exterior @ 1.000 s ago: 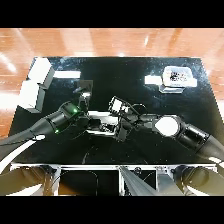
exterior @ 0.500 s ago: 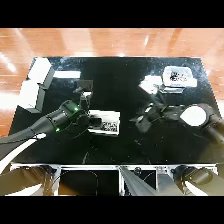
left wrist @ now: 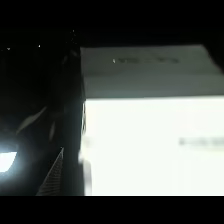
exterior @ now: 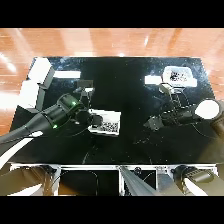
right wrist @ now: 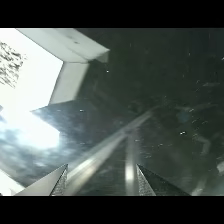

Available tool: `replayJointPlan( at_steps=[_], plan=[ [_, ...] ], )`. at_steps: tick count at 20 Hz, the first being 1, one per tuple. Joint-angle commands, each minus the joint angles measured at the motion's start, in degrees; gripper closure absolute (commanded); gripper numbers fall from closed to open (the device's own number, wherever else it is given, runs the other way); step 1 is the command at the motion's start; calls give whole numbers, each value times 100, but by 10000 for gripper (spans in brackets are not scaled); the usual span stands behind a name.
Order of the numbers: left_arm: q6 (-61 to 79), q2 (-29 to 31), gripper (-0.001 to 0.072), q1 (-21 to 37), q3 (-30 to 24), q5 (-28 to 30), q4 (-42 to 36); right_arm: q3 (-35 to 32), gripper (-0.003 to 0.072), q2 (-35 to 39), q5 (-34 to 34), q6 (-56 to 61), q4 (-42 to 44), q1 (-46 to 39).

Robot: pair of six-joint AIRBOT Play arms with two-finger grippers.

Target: Fold the box and place the chain.

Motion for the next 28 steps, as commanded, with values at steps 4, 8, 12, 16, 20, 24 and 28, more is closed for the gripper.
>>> replayJointPlan(
  at_steps=[4,8,12,16,20,24,28],
  plan=[
    [1325,1248,157,245,-195,1152,-2,649,171,-302,-162,970,492,-48],
    [1716,2813,158,1392,-1150,1355,-9,1980,171,-1338,-72,876,774,-46],
    [3150,3606,157,3550,-1882,1906,-1694,3375,171,-2789,142,317,1014,286],
    [3657,3589,157,4439,-1952,1930,-2531,4179,171,-4013,442,-931,1113,1043],
    [3676,3519,157,4363,-1952,1810,-2531,4179,172,-4470,706,-1543,1113,1419],
    [3674,3401,157,4194,-1952,1572,-2531,4177,172,-4470,1056,-1939,1045,1565],
    [3674,3329,157,4019,-1952,1379,-2527,4177,172,-4470,1307,-2192,1036,1668]
  ],
)
